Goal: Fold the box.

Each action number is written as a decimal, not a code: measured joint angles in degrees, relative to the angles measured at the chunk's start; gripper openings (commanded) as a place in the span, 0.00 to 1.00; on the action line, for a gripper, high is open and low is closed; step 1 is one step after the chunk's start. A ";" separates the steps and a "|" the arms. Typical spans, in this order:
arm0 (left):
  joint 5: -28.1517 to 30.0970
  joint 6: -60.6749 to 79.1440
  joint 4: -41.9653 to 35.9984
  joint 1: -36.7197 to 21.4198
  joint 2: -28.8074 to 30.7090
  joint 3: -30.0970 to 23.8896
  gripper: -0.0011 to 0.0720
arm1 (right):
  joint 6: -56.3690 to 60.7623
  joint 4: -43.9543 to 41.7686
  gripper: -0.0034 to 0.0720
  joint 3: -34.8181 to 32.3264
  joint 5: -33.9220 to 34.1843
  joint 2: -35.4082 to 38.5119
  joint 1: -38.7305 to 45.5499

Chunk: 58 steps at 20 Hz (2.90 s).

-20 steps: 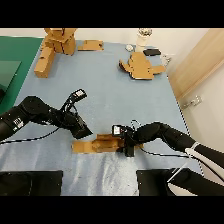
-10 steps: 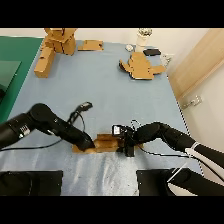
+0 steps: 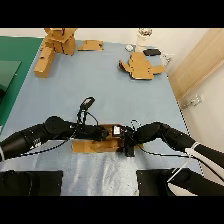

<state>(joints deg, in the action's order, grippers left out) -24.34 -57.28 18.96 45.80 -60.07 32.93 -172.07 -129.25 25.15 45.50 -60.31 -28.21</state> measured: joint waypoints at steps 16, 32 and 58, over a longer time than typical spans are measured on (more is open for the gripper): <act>2.54 -11.15 9.62 0.39 -11.76 3.74 0.03 | 0.00 0.07 0.72 0.00 0.07 0.00 0.00; -12.68 -0.72 22.84 -8.81 10.45 1.53 0.04 | 0.02 0.24 0.72 0.00 0.04 0.00 0.00; -15.19 46.49 23.39 -4.72 2.95 -4.39 0.62 | 0.04 0.26 0.72 0.00 0.02 0.00 0.00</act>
<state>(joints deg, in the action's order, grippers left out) -39.53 -10.79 42.35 41.08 -57.12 28.53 -172.03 -128.99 25.15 45.52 -60.31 -28.21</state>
